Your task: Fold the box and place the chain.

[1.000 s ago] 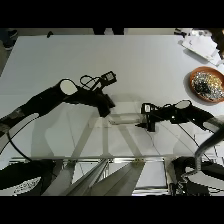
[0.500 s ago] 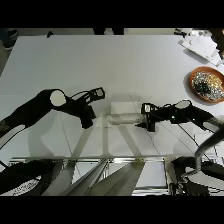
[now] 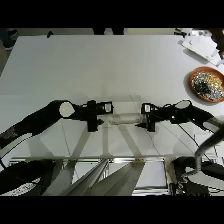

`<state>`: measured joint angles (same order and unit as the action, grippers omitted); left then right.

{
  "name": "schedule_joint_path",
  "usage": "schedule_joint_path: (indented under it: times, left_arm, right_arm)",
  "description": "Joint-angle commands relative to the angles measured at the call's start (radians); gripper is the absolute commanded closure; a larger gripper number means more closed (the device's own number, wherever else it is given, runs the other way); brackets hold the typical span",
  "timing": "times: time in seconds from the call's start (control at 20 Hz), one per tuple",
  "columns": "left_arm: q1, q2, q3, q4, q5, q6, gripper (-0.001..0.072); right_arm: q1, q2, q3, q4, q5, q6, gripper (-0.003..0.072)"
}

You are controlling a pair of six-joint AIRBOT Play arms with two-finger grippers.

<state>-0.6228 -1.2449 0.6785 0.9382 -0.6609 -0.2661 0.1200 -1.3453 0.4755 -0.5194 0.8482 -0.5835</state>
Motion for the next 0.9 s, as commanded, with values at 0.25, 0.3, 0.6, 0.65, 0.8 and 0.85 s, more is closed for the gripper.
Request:
schedule_joint_path:
  times: [0.25,0.3,0.6,0.65,0.8,0.85]
  left_arm:
    - [-0.01,-0.08,-0.003,-0.094,0.082,0.147,0.036]
    - [-0.017,-0.084,-0.003,-0.101,0.081,0.164,0.036]
    - [-0.027,-0.086,-0.003,-0.101,0.0,0.173,0.0368]
    - [-0.028,-0.086,-0.003,-0.101,-0.005,0.18,0.0368]
    - [-0.05,-0.086,-0.003,-0.13,-0.001,0.187,0.0372]
    - [-0.058,-0.086,-0.003,-0.144,-0.001,0.201,0.039]
  right_arm:
    - [0.001,0.001,0.0,0.0,0.0,0.0,0.0255]
    - [0.0,0.001,0.0,0.0,0.0,0.0,0.0255]
    - [0.0,0.001,0.0,0.0,0.0,0.0,0.0255]
    - [0.001,0.001,0.0,0.0,0.0,0.0,0.0255]
    - [0.0,0.001,0.0,0.0,0.0,0.0,0.0255]
    - [0.001,0.001,0.0,0.0,0.0,0.0,0.0255]
